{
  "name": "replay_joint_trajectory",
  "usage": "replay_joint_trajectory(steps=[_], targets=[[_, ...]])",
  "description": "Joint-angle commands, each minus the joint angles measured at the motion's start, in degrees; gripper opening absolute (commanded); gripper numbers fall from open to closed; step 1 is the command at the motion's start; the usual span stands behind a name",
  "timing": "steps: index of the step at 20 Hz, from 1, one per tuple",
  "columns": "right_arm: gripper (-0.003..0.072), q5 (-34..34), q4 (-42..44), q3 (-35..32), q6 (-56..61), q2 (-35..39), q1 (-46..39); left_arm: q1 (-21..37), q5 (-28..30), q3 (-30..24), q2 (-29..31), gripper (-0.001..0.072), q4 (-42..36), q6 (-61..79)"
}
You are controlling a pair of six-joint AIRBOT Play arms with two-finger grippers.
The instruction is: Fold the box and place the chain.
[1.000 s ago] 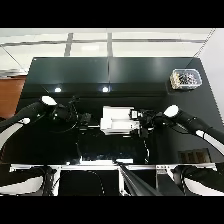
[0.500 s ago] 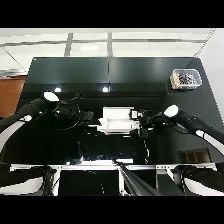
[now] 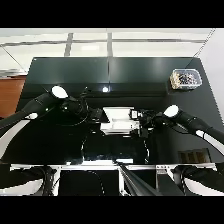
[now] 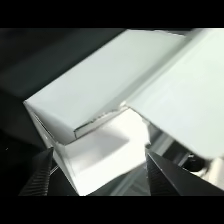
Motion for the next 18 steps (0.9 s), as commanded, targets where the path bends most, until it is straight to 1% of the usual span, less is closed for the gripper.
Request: replay_joint_trajectory(steps=[1, 8, 12, 13, 14, 16, 18], targets=[[0.0166, 0.0, 0.02, 0.04, 0.02, -0.02, 0.02, -3.52, 2.84, 2.97, 0.02, 0.0639, 9.16, -9.97], [0.0166, 0.0, 0.04, 0.04, 0.02, -0.02, 0.02, -5.11, 4.96, 3.34, 0.02, 0.0627, 9.18, -11.56], [0.0166, -0.02, 0.04, 0.04, 0.02, -0.02, 0.02, -5.18, 4.92, 3.34, 0.02, 0.0614, 9.16, -11.58], [0.0167, -0.02, 0.02, 0.04, 0.02, -0.02, 0.02, -5.18, 4.92, 3.34, 0.02, 0.0547, 9.11, -11.58], [0.0166, -0.02, 0.04, 0.04, 0.02, -0.02, 0.02, -5.18, 4.94, 3.34, 0.02, 0.0535, 8.94, -11.58], [0.0166, -0.02, 0.04, 0.04, 0.02, -0.02, 0.02, -5.18, 5.01, 3.34, 0.02, 0.0535, 8.96, -11.91], [0.0166, -0.02, 0.04, 0.04, 0.02, -0.02, 0.02, -5.6, 6.38, 3.34, 0.02, 0.0535, 9.35, -13.14]])
